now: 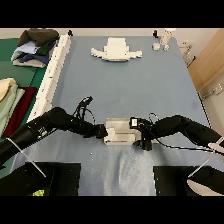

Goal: Fold the box.

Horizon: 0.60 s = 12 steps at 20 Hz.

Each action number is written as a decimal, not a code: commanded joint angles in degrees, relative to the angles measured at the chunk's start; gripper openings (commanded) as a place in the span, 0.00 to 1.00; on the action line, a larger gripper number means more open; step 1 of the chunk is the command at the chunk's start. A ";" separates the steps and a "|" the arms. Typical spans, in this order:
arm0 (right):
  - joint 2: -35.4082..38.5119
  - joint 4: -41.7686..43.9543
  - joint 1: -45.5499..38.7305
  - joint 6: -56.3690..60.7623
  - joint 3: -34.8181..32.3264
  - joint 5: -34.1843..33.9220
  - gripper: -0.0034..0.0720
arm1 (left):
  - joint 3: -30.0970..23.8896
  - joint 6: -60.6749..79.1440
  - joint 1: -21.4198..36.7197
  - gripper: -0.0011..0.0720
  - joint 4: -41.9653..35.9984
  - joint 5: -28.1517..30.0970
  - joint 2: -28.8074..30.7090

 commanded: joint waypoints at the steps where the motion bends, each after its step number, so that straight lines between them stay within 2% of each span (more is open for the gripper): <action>1: -0.02 0.00 0.04 0.00 -0.02 0.02 0.67 | 3.91 -18.71 -7.63 0.72 13.60 1.86 -2.05; 6: -0.02 0.00 0.04 0.00 -0.02 0.02 0.67 | 10.51 -35.47 -14.95 0.72 24.13 0.33 -8.76; 7: -0.02 0.00 0.04 0.00 -0.02 0.02 0.67 | 11.89 -37.51 -15.89 0.64 25.75 -0.76 -10.25; 12: -0.02 0.00 0.04 0.00 -0.02 0.02 0.67 | 17.59 -48.96 -20.39 0.63 34.16 -6.88 -16.20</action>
